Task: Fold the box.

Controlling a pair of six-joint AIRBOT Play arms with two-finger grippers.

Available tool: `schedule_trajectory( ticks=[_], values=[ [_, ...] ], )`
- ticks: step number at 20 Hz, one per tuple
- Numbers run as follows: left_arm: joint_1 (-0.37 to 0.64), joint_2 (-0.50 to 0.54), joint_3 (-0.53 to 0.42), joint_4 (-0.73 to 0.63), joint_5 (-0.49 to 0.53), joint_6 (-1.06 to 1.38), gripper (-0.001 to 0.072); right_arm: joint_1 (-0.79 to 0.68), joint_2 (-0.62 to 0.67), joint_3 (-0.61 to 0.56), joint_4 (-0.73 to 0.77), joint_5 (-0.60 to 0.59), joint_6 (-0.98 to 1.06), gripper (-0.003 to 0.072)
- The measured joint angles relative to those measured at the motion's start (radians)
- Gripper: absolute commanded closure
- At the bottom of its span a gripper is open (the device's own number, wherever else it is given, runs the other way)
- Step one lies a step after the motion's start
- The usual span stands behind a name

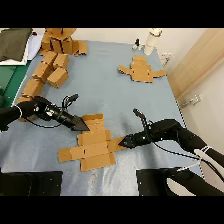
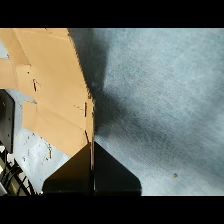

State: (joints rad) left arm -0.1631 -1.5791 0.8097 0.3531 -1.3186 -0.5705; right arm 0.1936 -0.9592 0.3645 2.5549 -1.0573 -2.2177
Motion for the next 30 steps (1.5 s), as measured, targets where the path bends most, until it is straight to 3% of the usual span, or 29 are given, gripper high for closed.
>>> schedule_trajectory(
  ticks=[3, 4, 5, 6, 7, 27, 28, 29, 30],
  values=[
    [-0.001, -0.003, 0.007, -0.008, 0.009, 0.003, 0.0582, 0.0, 0.0, 0.0, 0.0, 0.0, 0.0, 0.0684],
    [-0.001, -0.004, 0.008, -0.01, 0.013, 0.005, 0.0433, 0.0, 0.0, 0.0, 0.0, 0.0, 0.0, 0.0684],
    [-0.001, -0.004, 0.009, -0.013, 0.02, 0.005, 0.0429, 0.0, 0.0, 0.0, 0.0, 0.0, 0.0, 0.0683],
    [-0.001, -0.004, 0.01, -0.016, 0.027, 0.005, 0.0567, 0.0, 0.0, 0.0, 0.0, 0.0, 0.0, 0.0684],
    [-0.001, -0.005, 0.01, -0.016, 0.034, 0.006, 0.0604, 0.0, 0.0, 0.0, 0.0, 0.0, 0.0, 0.0684],
    [-0.005, -0.005, 0.011, -0.024, 0.002, 0.03, 0.0571, 0.0, 0.0, 0.0, -0.001, 0.002, 0.0, 0.0684],
    [-0.005, -0.005, 0.011, -0.024, 0.001, 0.031, 0.0491, 0.0, 0.0, 0.0, -0.001, 0.002, 0.0, 0.0683],
    [-0.005, -0.005, 0.011, -0.024, 0.001, 0.032, 0.0336, 0.0, 0.0, 0.0, -0.001, 0.002, 0.0, 0.0684],
    [-0.005, -0.005, 0.011, -0.024, 0.001, 0.031, 0.036, 0.0, 0.0, 0.0, -0.001, 0.003, 0.0, 0.0684]
  ],
)
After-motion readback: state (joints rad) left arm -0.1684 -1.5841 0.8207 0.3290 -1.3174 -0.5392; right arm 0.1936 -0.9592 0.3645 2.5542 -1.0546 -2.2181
